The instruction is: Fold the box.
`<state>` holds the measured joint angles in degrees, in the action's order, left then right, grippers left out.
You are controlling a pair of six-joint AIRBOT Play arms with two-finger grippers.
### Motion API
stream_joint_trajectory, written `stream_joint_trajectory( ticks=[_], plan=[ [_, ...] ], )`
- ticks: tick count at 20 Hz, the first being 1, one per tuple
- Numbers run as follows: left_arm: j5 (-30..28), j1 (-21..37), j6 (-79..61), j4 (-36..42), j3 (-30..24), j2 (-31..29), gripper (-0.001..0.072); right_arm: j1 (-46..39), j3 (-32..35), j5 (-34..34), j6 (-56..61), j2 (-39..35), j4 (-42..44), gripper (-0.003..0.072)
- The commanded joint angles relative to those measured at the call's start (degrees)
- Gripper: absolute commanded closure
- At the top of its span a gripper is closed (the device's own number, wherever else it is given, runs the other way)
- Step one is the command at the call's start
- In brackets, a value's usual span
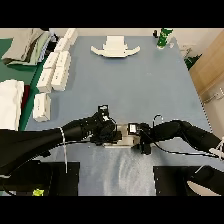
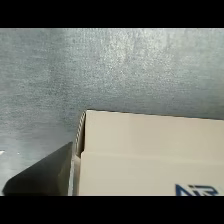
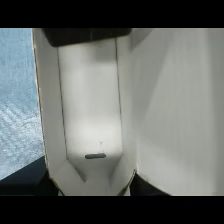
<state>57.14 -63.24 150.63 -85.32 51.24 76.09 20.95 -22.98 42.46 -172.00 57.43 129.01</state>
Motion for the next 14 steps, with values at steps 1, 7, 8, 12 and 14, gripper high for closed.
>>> stream_joint_trajectory(
  ticks=[1,7,8,12,14],
  plan=[
    [1.5,0.0,0.9,-1.1,0.0,0.0,0.0405,0.0,0.0,0.1,0.0,0.0,0.0,0.0237],
    [1.3,0.0,3.6,-3.7,0.0,0.0,0.0479,0.0,0.0,0.1,0.0,0.0,0.0,0.0237],
    [1.3,0.0,3.9,-3.7,0.0,0.0,0.0480,0.0,0.0,0.1,0.0,0.0,0.0,0.0237],
    [1.3,0.0,3.5,-4.1,0.0,0.0,0.0692,0.0,0.0,0.1,0.0,0.0,0.0,0.0237],
    [1.4,0.0,3.8,-4.1,0.0,0.0,0.0693,0.0,0.0,0.1,0.0,0.0,0.0,0.0237]
  ],
)
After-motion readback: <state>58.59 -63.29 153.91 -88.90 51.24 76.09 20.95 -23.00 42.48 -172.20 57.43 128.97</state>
